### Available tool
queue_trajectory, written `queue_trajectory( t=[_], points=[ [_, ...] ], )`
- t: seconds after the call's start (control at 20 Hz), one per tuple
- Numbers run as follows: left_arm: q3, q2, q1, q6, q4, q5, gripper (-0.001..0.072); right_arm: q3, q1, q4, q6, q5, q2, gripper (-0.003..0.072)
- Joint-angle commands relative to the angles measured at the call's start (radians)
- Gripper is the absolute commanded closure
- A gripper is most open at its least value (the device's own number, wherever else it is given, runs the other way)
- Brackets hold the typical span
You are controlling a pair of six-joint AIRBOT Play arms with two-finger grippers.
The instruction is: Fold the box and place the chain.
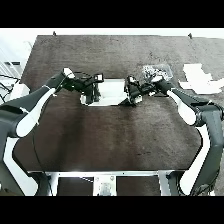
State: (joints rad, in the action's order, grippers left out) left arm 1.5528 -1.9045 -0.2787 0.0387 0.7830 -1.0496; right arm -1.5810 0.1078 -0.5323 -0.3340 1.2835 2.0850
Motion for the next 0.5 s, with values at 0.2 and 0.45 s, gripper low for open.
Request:
queue_trajectory(
  t=[0.2,0.45],
  points=[
    [0.0,-0.021,-0.001,0.023,-0.073,0.009,0.0365,0.0,0.001,0.001,0.0,0.0,0.0,0.0107],
    [0.0,-0.035,-0.001,0.023,-0.075,0.013,0.0598,0.0,0.001,0.001,0.0,0.0,0.0,0.0107]
  ],
)
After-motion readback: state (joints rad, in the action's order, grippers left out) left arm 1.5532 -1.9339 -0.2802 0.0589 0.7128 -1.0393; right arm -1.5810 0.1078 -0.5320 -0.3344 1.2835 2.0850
